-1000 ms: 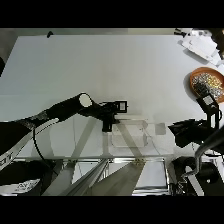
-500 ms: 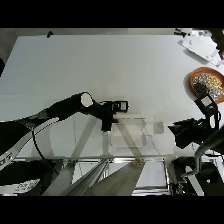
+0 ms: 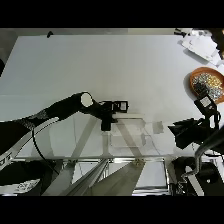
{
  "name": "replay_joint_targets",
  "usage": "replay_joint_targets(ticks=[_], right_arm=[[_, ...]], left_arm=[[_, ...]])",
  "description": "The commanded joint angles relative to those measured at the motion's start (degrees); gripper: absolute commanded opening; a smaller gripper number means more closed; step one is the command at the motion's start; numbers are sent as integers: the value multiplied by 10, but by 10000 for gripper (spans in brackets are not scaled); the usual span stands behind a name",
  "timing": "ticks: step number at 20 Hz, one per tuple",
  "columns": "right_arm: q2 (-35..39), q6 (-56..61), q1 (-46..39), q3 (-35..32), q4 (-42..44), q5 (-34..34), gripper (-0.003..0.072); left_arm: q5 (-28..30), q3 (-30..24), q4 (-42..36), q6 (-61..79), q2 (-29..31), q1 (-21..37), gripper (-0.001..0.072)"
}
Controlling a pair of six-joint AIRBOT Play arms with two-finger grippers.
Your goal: Fold the box and place the chain.
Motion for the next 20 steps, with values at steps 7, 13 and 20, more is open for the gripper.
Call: replay_joint_targets(ticks=[7, 13, 20], right_arm=[[0, -1, 0, 0, 0, 14, 274], [0, -16, 0, 0, 0, 16, 274], [0, -61, 0, 0, 0, 33, 274]], left_arm=[[-3, 1, 6, 0, 0, 0, 9], [-3, 1, 6, 0, 0, 0, 15], [-2, 1, 5, 0, 0, 0, 9]])
